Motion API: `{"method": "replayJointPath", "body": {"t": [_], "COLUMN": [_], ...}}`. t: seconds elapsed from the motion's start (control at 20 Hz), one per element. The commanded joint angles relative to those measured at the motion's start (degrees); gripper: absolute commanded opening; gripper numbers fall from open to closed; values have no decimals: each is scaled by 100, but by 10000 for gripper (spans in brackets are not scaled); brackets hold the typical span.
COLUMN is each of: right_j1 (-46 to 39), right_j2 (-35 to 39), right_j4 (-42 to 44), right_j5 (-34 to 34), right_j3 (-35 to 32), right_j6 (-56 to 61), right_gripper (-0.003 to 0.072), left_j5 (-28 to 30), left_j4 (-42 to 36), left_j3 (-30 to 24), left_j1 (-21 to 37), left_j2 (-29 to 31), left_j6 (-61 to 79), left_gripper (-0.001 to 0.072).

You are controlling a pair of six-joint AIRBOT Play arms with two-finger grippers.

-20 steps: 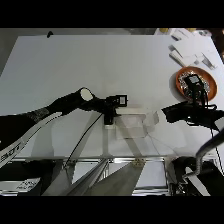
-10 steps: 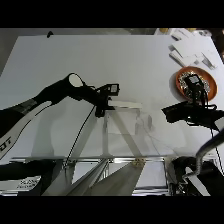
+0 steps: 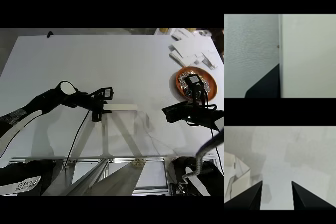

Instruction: Fold the box and place the chain.

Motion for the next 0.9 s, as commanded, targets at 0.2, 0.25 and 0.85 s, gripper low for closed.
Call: {"method": "replayJointPath", "body": {"t": [0.2,0.25,0.85], "right_j1": [4,4,4], "right_j2": [-2,-2,-4], "right_j4": [-2,-2,-4], "right_j5": [-31,-44,-94], "right_j3": [2,2,0], "right_j6": [0,0,0], "right_gripper": [407,407,407], "left_j5": [249,210,356], "left_j4": [-68,-68,-52], "left_j3": [-72,-72,-70], "left_j1": [-254,-306,-378], "left_j2": [-350,-409,-531], "left_j6": [291,376,446], "left_gripper": [2,2,5]}}
